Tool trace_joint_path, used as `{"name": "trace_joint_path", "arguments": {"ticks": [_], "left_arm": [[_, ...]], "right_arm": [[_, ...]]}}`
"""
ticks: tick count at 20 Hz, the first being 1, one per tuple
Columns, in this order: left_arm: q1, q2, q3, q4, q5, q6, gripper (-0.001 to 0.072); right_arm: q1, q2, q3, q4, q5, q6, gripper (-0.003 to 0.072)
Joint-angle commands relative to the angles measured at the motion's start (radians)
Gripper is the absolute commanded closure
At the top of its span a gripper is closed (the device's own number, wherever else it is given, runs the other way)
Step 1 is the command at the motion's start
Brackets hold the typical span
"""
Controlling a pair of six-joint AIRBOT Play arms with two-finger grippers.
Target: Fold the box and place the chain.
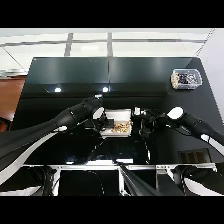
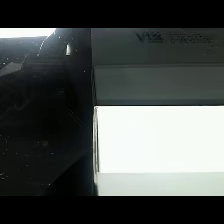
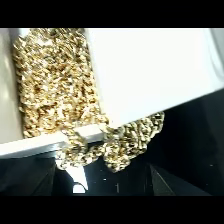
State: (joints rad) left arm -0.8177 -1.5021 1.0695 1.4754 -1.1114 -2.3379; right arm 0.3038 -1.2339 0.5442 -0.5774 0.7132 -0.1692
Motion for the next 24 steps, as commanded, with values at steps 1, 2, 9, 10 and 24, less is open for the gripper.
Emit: {"name": "trace_joint_path", "arguments": {"ticks": [1, 2, 9, 10, 24], "left_arm": [[0.0, 0.0, 0.0, 0.0, -0.001, 0.0, 0.068], [0.0, 0.0, 0.0, 0.0, 0.0, 0.0, 0.068], [0.0, 0.0, 0.0, 0.0, -0.001, 0.0, 0.068], [0.0, 0.0, 0.0, 0.0, -0.001, 0.0, 0.068], [0.0, 0.0, 0.0, 0.0, -0.001, 0.0, 0.068]], "right_arm": [[0.007, -0.005, 0.0, 0.022, -0.017, -0.011, -0.0034], [0.019, -0.005, 0.0, 0.021, -0.019, -0.007, -0.0034], [0.056, -0.03, 0.002, 0.013, -0.068, 0.036, 0.0014], [0.057, -0.03, 0.002, -0.013, -0.066, 0.059, 0.0199], [0.003, 0.287, 0.014, -0.201, 0.078, 0.64, 0.0676]]}}
